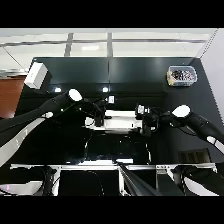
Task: Fold the box and place the chain.
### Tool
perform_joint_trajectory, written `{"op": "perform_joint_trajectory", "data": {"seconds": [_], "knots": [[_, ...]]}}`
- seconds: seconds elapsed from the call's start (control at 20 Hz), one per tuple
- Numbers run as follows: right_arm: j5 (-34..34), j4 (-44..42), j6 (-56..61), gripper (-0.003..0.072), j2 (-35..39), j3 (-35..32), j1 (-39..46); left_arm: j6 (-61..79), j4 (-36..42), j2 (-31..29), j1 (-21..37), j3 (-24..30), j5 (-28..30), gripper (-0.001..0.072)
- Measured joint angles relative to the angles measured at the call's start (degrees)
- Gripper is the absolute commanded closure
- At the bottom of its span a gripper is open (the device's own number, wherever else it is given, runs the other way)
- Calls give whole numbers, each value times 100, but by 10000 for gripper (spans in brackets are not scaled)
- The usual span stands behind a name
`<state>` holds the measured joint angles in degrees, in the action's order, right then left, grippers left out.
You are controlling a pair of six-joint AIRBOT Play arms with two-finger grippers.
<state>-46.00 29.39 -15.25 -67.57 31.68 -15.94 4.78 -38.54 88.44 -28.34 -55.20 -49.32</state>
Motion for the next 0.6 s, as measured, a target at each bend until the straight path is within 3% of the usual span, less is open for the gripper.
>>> {"op": "perform_joint_trajectory", "data": {"seconds": [0.25, 0.6], "knots": [[24, -83, -557, -11, -363, 2, 9, -17, 0, 0, 0, 0, 42, 685], [240, 105, -474, -11, -588, 87, -181, -24, 0, 2, 0, 0, 61, 685]]}}
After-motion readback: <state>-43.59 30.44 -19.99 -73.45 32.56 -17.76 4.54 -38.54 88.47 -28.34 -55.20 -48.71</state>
